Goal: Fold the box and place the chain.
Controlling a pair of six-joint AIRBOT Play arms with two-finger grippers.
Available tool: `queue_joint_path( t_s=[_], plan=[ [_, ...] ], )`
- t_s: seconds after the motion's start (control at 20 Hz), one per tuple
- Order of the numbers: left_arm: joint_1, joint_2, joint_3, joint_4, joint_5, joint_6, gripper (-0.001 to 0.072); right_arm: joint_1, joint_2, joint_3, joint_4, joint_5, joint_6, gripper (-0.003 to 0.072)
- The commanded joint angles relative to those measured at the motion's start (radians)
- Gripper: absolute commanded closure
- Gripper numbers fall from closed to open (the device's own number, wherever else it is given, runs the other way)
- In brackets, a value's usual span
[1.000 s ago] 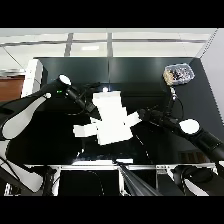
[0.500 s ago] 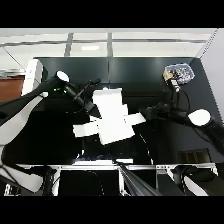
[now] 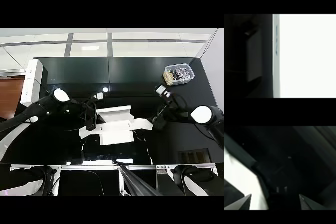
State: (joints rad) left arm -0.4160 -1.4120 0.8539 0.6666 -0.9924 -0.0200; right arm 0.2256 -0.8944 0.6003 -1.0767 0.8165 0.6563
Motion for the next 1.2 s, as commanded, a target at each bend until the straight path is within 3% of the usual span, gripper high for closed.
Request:
queue_joint_path(
  t_s=[0.0,0.5,0.55,0.6,1.05,1.15],
  plan=[
    [-0.032,-0.037,0.019,0.052,0.088,0.137,0.0681,0.059,-0.001,-0.014,-0.006,0.003,-0.183,0.0029],
    [-0.03,-0.101,0.052,0.055,0.095,0.136,0.0681,0.184,-0.076,-0.072,0.133,0.01,-0.302,0.0027],
    [-0.03,-0.103,0.052,0.055,0.094,0.135,0.0681,0.192,-0.098,-0.075,0.149,0.01,-0.326,-0.003],
    [-0.03,-0.108,0.052,0.055,0.094,0.135,0.0681,0.201,-0.113,-0.078,0.166,0.007,-0.353,-0.0029],
    [-0.031,-0.129,0.053,0.028,0.093,0.124,0.0681,0.267,-0.164,-0.079,0.194,0.031,-0.55,-0.0028],
    [-0.031,-0.129,0.053,0.028,0.091,0.124,0.0681,0.315,-0.169,-0.079,0.194,-0.02,-0.55,-0.0029]
  ],
)
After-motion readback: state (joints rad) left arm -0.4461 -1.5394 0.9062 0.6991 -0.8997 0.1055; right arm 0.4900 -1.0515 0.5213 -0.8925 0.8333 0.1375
